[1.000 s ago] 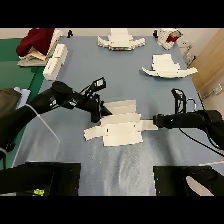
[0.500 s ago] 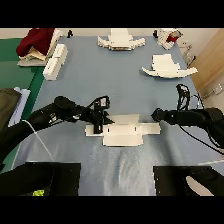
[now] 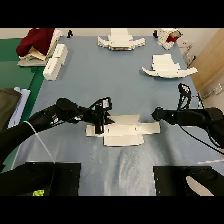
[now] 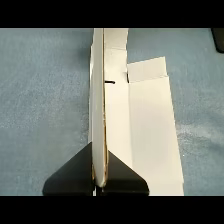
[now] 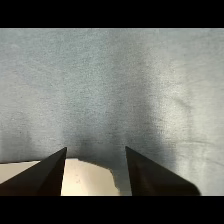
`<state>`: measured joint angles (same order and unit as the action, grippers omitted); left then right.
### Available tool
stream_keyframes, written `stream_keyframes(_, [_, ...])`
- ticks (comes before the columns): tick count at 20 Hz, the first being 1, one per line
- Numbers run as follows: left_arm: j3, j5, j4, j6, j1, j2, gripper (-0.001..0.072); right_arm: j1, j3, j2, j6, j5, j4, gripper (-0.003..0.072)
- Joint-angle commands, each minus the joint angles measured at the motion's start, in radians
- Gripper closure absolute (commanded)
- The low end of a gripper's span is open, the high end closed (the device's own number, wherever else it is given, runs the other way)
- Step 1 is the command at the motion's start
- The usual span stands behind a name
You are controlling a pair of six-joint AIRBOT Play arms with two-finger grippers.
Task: Fold the box.
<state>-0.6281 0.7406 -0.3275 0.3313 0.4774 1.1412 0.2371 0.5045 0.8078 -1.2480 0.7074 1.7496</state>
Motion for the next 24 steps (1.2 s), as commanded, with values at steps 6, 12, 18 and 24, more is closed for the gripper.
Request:
stream_keyframes(6, [-0.029, 0.117, -0.086, -0.104, -0.053, 0.011, 0.0699, 0.000, 0.001, -0.001, 0.002, -0.001, 0.001, 0.0119])
stream_keyframes(12, [-0.032, 0.126, -0.084, -0.092, -0.053, 0.045, 0.0697, 0.000, 0.001, -0.001, 0.002, 0.000, 0.002, 0.0119])
stream_keyframes(18, [-0.031, 0.142, -0.085, -0.093, -0.053, 0.080, 0.0696, 0.000, 0.001, -0.001, 0.002, 0.000, 0.002, 0.0119])
stream_keyframes(24, [-0.031, 0.175, -0.085, -0.093, -0.053, 0.082, 0.0696, 0.000, 0.001, -0.001, 0.002, 0.015, 0.037, 0.0177])
